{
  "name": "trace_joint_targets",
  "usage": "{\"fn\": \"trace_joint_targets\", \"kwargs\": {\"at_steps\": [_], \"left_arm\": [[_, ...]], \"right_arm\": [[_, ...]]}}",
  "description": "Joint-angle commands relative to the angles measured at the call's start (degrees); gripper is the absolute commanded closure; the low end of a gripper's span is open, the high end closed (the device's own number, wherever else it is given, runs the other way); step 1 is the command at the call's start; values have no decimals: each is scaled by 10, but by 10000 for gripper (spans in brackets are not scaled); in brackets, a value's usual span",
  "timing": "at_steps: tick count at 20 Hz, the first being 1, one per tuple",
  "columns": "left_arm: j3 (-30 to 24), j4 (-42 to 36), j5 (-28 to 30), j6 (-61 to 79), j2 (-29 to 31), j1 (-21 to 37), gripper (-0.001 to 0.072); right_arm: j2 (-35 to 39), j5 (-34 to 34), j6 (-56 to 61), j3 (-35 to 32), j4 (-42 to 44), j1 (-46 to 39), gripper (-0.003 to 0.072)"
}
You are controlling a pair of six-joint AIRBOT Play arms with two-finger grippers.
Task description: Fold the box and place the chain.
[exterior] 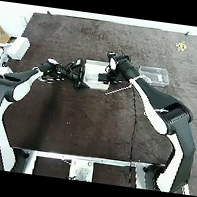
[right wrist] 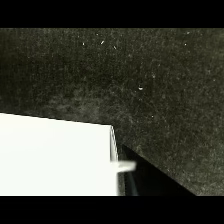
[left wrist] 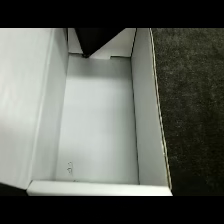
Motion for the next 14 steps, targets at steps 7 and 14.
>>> {"fn": "trace_joint_targets", "kwargs": {"at_steps": [7,14], "left_arm": [[0,0,0,0,0,1,435],[0,0,0,0,0,1,435]], "right_arm": [[-3,-1,30,0,-11,3,553],[-3,-5,33,0,-11,3,661]]}}
